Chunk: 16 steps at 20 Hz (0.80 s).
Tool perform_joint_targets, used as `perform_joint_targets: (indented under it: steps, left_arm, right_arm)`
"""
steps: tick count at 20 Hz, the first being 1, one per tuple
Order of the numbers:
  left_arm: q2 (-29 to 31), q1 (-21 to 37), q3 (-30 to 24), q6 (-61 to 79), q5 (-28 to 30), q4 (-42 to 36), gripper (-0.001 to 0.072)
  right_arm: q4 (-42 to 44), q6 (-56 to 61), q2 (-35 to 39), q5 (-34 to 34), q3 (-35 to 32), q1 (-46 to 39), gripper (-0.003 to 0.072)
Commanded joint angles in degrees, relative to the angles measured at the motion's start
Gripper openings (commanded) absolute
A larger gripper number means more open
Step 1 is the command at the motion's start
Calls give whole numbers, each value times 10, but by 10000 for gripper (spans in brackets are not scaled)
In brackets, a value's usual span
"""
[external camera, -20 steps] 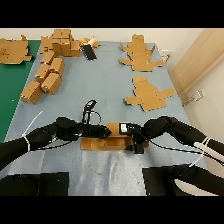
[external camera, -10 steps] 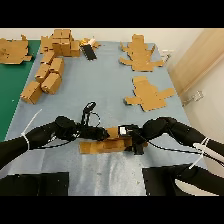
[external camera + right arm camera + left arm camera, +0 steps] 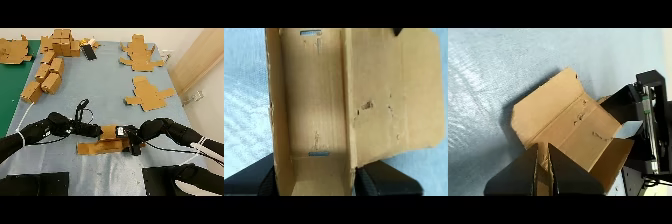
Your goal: Fold the box.
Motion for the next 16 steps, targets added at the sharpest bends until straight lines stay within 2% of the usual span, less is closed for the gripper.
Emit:
perform_joint_targets:
  steps: [1,5,7,8,13,16]
  left_arm:
    - [0,15,0,11,-12,6,102]
    - [0,16,0,42,-11,6,101]
    - [8,30,0,93,-19,17,10]
    - [21,45,0,105,-28,29,10]
    - [160,140,-23,133,-69,168,10]
    - [238,146,-32,141,-110,304,11]
  right_arm:
    - [13,5,-1,16,0,3,562]
    - [16,20,-1,17,0,3,561]
    - [16,21,-1,16,0,3,561]
    - [16,22,-1,16,0,3,561]
    - [16,33,-1,15,0,3,562]
    - [16,32,-1,15,0,3,561]
